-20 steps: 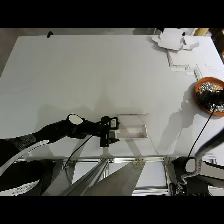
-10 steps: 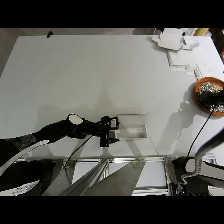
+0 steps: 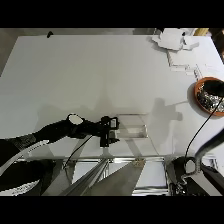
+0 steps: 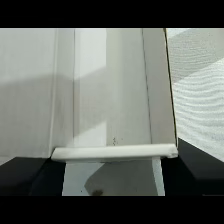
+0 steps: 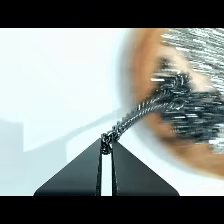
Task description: Fold the box and place the chain.
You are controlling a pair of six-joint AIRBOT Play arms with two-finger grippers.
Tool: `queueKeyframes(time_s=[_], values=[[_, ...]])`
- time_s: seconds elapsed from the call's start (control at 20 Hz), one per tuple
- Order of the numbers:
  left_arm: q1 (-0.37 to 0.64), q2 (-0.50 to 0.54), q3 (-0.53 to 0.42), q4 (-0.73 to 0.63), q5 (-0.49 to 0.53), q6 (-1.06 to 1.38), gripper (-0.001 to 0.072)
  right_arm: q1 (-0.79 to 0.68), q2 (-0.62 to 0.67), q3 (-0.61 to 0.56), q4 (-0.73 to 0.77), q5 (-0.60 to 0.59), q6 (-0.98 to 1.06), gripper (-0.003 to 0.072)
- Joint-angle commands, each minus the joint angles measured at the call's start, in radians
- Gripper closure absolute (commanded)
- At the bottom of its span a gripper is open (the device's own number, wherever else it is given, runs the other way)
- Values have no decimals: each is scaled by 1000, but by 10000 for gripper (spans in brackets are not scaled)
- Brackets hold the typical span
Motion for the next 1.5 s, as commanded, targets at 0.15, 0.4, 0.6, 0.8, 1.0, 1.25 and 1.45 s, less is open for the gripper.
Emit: queueKeyframes(time_s=[0.15, 0.4, 0.6, 0.8, 1.0, 1.25, 1.45], values=[[-1, 1, 0, 0, 0, 0, 501, 212, 353, 1, 197, 280, -39, 674], [-1, 1, 0, 0, 0, 0, 501, 475, 463, 0, 223, 447, -63, 674], [-1, 1, 0, 0, 0, 0, 501, 642, 472, -14, 302, 449, -64, 674], [-1, 1, 0, 0, 0, 0, 501, 803, 464, -60, 367, 306, -88, 675], [-1, 1, 0, 0, 0, 0, 501, 962, 388, -135, 377, 161, -111, 675], [-1, 1, 0, 0, 0, 0, 501, 1119, 198, -175, 372, -30, -117, 675], [-1, 1, 0, 0, 0, 0, 501, 1165, 36, -175, 338, -68, -142, 673]])
